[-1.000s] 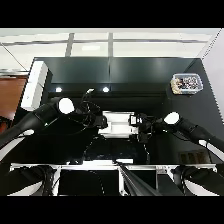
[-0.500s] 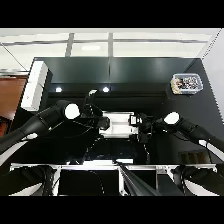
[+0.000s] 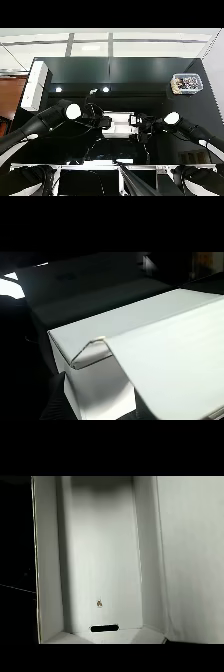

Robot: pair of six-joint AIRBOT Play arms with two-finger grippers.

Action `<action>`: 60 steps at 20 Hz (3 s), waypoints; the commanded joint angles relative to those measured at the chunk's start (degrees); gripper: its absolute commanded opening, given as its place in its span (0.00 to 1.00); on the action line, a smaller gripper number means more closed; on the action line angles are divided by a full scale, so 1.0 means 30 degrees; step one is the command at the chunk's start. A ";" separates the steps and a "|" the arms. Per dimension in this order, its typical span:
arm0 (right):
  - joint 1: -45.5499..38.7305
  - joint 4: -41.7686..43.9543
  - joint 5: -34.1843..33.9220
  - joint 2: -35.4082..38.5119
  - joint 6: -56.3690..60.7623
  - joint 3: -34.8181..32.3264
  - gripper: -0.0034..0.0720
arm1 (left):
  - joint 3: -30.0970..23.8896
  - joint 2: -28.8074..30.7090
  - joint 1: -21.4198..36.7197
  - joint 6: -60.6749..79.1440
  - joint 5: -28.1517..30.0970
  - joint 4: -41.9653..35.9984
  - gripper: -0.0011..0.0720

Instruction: Fold the box and place the chain.

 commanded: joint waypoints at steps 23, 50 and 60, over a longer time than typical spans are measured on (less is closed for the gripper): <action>0.0015 -0.0007 0.0007 -0.0015 0.0000 0.0000 0.23 | 0.3796 -0.4102 -0.2594 -0.8051 -0.4473 0.8000 0.56; 0.0015 -0.0007 0.0007 -0.0015 0.0000 0.0000 0.23 | 0.4597 -0.4947 -0.3075 -0.9828 -0.5180 0.7191 0.05; -0.0153 -0.1880 -0.0386 0.1319 0.1931 0.0007 0.91 | 0.4597 -0.4947 -0.3067 -0.9806 -0.5173 0.7533 0.05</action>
